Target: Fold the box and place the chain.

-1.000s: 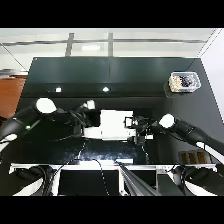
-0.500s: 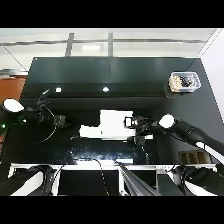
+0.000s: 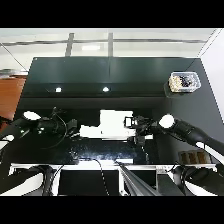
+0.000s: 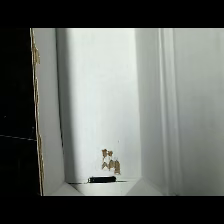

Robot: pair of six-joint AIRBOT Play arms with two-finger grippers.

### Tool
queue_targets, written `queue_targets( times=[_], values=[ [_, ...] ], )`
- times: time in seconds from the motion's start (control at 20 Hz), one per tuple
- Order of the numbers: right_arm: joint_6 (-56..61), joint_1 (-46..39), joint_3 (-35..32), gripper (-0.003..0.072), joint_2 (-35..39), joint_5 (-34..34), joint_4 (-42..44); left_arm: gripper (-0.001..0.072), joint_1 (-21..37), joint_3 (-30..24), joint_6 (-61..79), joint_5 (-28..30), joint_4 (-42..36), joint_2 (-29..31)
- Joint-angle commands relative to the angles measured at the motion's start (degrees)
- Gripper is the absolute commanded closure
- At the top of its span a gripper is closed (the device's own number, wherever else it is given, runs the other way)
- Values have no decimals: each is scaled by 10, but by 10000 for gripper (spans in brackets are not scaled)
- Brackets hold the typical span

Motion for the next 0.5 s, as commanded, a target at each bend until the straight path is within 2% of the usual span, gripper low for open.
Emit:
queue_targets(
  times=[0.0, 0.2, 0.25, 0.3, 0.35, 0.4, 0.45],
  values=[
    [0, 0, 0, 394, 0, 0, 0, 678, -46, -4, 9, 38, -33, -32],
    [0, 0, 0, 394, 0, 0, 0, 676, -44, -2, 112, 13, -109, -35],
    [0, 0, 0, 394, 0, 0, 0, 601, -43, 2, 120, -1, -110, -34],
    [0, 0, 0, 394, 0, 0, 0, 422, -43, 7, 120, -10, -109, -33],
    [0, 0, 0, 394, 0, 0, 0, 303, -43, 11, 121, -20, -107, -32],
    [0, 0, 0, 394, 0, 0, 0, 150, -43, 19, 121, -30, -101, -31],
    [0, 0, 0, 394, 0, 1, 0, 62, -43, 25, 121, -41, -98, -31]
  ],
)
